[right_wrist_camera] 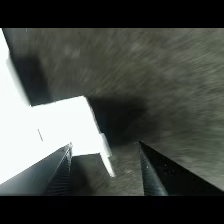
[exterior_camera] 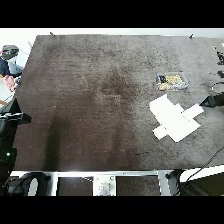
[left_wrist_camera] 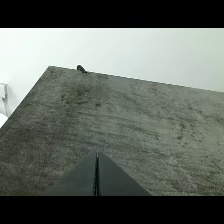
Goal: Fold the box and place the chain.
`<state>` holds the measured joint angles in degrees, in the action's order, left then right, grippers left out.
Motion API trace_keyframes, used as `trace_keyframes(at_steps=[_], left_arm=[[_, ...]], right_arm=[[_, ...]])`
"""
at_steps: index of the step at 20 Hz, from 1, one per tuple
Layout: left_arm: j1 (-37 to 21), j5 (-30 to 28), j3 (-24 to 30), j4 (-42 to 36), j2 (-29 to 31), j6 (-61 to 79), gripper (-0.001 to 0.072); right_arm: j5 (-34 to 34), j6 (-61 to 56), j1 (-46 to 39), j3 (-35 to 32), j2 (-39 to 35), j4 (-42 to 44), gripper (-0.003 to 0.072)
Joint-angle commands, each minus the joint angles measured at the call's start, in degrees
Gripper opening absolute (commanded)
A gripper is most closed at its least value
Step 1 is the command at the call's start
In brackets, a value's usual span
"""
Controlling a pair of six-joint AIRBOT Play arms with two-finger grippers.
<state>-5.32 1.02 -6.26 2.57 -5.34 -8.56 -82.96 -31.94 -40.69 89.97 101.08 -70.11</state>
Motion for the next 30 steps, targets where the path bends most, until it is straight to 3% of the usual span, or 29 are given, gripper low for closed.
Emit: trace_keyframes(at_steps=[1, 3, 8, 10, 11, 12, 17, 21, 25, 28, 30], left_arm=[[0.0, 0.0, 0.0, 0.0, 0.0, 0.0, 0.0011], [0.0, 0.0, 0.0, 0.0, 0.0, 0.0, 0.0012], [0.0, 0.0, 0.0, 0.0, 0.0, 0.0, 0.0012], [0.0, 0.0, 0.0, 0.0, 0.0, 0.0, 0.0011], [0.0, 0.0, 0.0, 0.0, 0.0, 0.0, 0.0011], [0.0, 0.0, 0.0, 0.0, 0.0, 0.0, 0.0011], [0.0, 0.0, 0.0, 0.0, 0.0, 0.0, 0.0012], [0.0, 0.0, 0.0, 0.0, 0.0, 0.0, 0.0011], [0.0, 0.0, 0.0, 0.0, 0.0, 0.0, 0.0011], [0.0, 0.0, 0.0, 0.0, 0.0, 0.0, 0.0012], [0.0, 0.0, 0.0, 0.0, 0.0, 0.0, 0.0011]], right_arm=[[-5.9, 4.4, 0.7, 1.0, 4.2, 0.6, 0.0461], [-6.9, 5.0, 1.1, 1.0, 6.3, 4.7, 0.0461], [-13.7, 5.0, 1.4, 1.0, 11.2, 5.3, 0.0459], [-15.7, 5.0, 1.4, 1.0, 12.1, 5.4, 0.0212], [-16.9, 5.0, 1.4, 1.0, 12.2, 5.7, 0.0207], [-18.4, 5.2, 1.4, 1.1, 12.2, 6.8, 0.0014], [-20.6, 1.5, 1.4, -2.8, 8.7, 16.5, 0.0008], [-20.4, 1.5, 3.2, -15.2, 0.5, 27.3, 0.0007], [-12.8, 1.6, 11.8, -31.0, -9.1, 38.2, 0.0007], [0.9, 3.5, 22.2, -39.1, -14.6, 50.0, 0.0007], [9.7, 3.7, 29.5, -40.6, -15.3, 58.8, 0.0008]])
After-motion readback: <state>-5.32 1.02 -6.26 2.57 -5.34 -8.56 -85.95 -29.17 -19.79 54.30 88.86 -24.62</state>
